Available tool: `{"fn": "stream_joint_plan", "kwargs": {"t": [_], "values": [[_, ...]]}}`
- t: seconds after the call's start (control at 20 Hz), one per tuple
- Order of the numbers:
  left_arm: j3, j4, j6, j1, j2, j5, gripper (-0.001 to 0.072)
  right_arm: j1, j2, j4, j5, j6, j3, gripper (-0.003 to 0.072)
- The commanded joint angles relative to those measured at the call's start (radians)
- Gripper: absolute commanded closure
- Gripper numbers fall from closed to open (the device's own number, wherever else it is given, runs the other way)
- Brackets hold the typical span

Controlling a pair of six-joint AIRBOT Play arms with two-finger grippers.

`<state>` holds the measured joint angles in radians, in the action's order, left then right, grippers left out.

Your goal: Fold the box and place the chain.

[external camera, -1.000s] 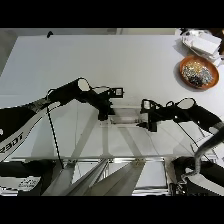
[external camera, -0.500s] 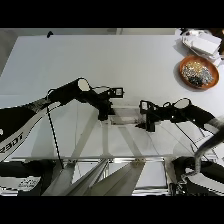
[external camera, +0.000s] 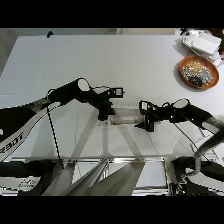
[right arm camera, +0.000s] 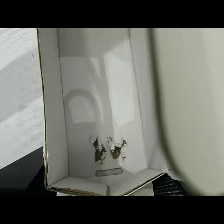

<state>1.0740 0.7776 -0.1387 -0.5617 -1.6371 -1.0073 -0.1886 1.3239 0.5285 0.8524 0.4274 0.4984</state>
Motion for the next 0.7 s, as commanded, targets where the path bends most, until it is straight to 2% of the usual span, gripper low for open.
{"fn": "stream_joint_plan", "kwargs": {"t": [0.0, 0.15, 0.25, 0.65], "values": [[0.000, 0.000, 0.000, -0.001, 0.000, 0.001, 0.0695, -0.001, 0.006, 0.004, -0.008, 0.000, -0.001, 0.0292], [0.000, 0.000, 0.000, -0.001, 0.000, 0.001, 0.0695, -0.001, 0.016, 0.020, -0.008, 0.000, -0.001, 0.0309], [0.000, 0.000, 0.000, -0.001, 0.000, 0.001, 0.0695, -0.001, 0.019, 0.020, -0.008, 0.000, -0.001, 0.0368], [0.000, 0.000, 0.000, -0.001, 0.000, 0.001, 0.0695, -0.001, 0.019, 0.020, -0.007, 0.000, -0.001, 0.0367]]}}
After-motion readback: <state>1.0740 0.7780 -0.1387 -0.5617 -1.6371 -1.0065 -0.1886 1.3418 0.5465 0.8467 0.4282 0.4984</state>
